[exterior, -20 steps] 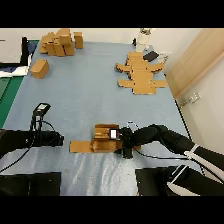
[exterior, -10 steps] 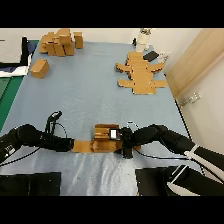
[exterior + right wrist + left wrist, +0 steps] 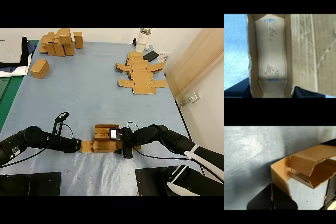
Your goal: Fold the box.
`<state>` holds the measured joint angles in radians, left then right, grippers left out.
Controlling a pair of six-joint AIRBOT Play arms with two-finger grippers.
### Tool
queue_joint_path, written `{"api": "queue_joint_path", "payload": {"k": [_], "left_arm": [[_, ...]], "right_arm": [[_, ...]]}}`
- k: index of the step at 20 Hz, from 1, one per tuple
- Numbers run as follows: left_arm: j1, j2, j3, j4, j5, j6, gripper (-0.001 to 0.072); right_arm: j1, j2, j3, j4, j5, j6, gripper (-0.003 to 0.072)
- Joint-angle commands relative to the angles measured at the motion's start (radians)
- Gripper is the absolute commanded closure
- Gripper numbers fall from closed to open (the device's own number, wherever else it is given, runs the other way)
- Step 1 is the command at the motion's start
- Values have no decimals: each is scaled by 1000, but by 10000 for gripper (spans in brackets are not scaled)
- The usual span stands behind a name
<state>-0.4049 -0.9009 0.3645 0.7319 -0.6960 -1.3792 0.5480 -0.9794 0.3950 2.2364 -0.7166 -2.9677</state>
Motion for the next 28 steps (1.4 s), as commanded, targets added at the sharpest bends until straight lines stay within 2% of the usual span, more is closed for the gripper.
{"api": "queue_joint_path", "payload": {"k": [1,12,13,14,25,28], "left_arm": [[-20,-1,0,-69,14,35,700],[-18,24,26,-131,-40,49,694],[-18,24,34,-131,-43,47,518],[-18,24,42,-130,-53,47,313],[-19,16,92,-134,-86,65,301],[-19,-3,91,-135,-53,62,302]], "right_arm": [[0,0,0,0,0,0,115],[0,0,0,0,0,0,115],[0,0,0,0,0,0,115],[0,0,0,0,0,0,116],[0,0,0,0,0,0,115],[0,0,0,0,0,0,115]]}}
